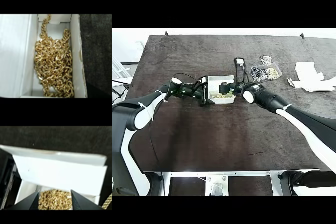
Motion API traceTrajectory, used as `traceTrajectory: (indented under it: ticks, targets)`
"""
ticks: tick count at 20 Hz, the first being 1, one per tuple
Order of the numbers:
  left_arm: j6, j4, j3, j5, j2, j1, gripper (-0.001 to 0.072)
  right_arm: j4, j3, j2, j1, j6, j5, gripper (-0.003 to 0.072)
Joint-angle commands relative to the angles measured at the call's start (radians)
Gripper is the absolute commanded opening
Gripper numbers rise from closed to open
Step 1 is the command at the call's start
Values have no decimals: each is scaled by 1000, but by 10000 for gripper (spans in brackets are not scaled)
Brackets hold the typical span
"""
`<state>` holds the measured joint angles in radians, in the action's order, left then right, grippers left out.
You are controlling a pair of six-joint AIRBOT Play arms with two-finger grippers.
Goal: Fold the box and place the chain.
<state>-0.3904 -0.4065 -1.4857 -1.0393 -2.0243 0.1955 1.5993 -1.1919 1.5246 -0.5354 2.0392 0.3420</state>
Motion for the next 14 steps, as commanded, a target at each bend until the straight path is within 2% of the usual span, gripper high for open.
traceTrajectory:
  ticks: [1, 4, 8, 10, 14]
  targets:
    - [-1, 0, 0, 3, 0, -1, 413, 28, 2, -64, 82, -8, 61, 470]
    - [-1, 0, 0, 3, 0, -1, 413, 25, 5, -74, 209, -3, 100, 470]
    - [-3, 0, 0, 4, 0, -1, 413, 20, 6, 1, 337, 87, 68, 470]
    - [-3, 0, 0, 3, 0, -1, 413, -30, 5, 62, 372, 93, 7, 467]
    - [-3, 0, 0, 3, 0, -1, 413, -67, -29, 179, 381, 93, -45, 407]
